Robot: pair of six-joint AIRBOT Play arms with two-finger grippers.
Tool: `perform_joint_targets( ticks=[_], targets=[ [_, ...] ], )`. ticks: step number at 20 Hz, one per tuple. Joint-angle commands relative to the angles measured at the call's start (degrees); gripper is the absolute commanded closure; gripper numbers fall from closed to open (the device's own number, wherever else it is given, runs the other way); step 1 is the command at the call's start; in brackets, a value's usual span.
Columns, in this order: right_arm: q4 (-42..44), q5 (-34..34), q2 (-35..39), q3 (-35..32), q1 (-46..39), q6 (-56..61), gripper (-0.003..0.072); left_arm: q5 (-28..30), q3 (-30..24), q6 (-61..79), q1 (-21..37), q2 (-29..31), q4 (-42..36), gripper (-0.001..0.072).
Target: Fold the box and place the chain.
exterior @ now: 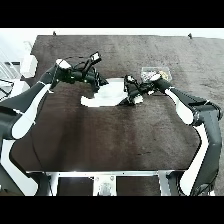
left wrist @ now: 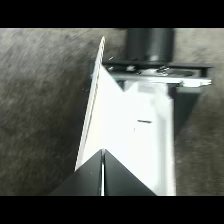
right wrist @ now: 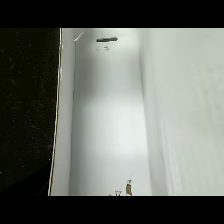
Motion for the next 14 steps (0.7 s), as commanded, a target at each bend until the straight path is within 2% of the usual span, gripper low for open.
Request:
perform_joint_targets(
  ticks=[1, 14],
  targets=[
    [0.0, 0.0, 0.0, 0.0, 0.0, 0.0, 0.0392, 3.7, 0.0, -1.5, -0.2, -1.7, 0.3, 0.0691],
    [0.0, 0.0, 0.0, 0.0, 0.0, 0.0, 0.0393, 4.0, 0.0, -3.0, -0.2, -6.4, 1.3, 0.0691]
  ],
)
